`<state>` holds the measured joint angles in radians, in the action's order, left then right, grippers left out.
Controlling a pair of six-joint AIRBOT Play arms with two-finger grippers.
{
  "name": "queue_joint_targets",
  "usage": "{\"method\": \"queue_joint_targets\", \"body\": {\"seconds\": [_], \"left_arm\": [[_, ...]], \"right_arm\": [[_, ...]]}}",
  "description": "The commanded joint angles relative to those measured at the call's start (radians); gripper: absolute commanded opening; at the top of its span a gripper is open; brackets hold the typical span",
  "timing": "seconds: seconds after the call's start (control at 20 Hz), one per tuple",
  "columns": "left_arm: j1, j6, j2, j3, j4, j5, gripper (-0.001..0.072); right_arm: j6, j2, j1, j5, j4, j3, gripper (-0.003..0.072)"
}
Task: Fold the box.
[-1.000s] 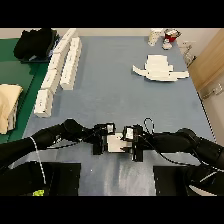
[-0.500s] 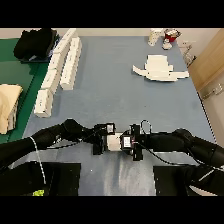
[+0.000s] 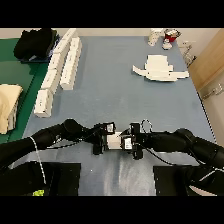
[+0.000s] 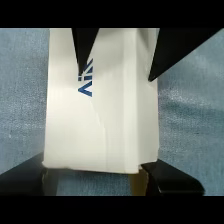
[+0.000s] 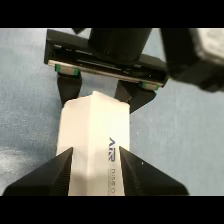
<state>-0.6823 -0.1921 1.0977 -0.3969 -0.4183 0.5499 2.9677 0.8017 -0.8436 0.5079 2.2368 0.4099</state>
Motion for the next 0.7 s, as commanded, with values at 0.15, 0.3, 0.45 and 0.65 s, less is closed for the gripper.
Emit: {"method": "queue_joint_targets", "body": {"seconds": [0.15,0.3,0.45,0.65], "left_arm": [[0.0,-0.002,0.0,-0.001,-0.001,0.002,0.0402],[0.0,-0.002,0.0,-0.001,-0.001,0.002,0.0402],[0.0,-0.002,0.0,-0.001,-0.001,0.002,0.0402],[0.0,-0.002,0.0,-0.001,-0.001,0.002,0.0402]], "right_arm": [[0.003,-0.017,0.0,-0.044,-0.005,0.008,0.042],[0.003,-0.018,0.0,-0.076,-0.024,0.009,0.042],[0.003,-0.018,0.0,-0.083,-0.034,0.009,0.0402],[0.002,-0.018,0.0,-0.084,-0.033,0.016,0.0402]]}}
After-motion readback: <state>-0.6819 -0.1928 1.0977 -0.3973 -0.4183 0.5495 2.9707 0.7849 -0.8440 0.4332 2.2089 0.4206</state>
